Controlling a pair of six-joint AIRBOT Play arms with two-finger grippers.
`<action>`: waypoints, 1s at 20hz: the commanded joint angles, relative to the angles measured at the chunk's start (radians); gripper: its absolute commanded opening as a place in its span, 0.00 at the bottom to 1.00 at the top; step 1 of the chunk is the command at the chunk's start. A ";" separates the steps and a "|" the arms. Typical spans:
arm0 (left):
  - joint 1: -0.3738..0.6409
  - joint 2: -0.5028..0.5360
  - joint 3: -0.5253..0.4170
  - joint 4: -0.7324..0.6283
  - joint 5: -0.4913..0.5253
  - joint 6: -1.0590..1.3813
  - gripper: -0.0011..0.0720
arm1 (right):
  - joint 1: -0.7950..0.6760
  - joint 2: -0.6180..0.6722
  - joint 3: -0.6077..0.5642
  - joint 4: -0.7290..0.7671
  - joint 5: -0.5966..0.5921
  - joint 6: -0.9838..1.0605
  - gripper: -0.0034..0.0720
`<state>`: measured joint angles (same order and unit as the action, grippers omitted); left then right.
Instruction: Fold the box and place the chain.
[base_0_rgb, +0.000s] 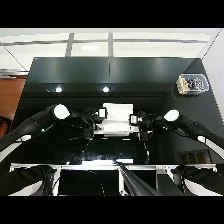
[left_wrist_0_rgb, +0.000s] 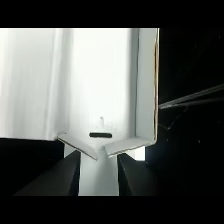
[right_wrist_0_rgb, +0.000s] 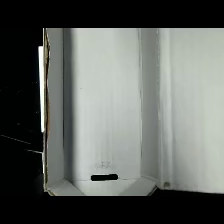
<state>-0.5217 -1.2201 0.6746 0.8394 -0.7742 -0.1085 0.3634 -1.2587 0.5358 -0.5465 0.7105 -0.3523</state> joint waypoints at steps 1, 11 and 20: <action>-0.001 -0.011 -0.001 -0.085 0.006 0.001 0.40 | 0.000 0.000 0.000 0.000 0.000 0.000 0.22; 0.000 -0.080 -0.001 -0.240 0.006 0.012 0.39 | 0.000 0.000 0.000 0.000 0.000 0.000 0.22; -0.001 -0.080 0.000 -0.241 0.004 0.014 0.36 | 0.000 0.000 0.000 0.000 0.000 0.000 0.22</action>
<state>-0.5220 -1.2999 0.6743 0.6014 -0.7650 -0.0967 0.3634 -1.2587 0.5358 -0.5468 0.7105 -0.3515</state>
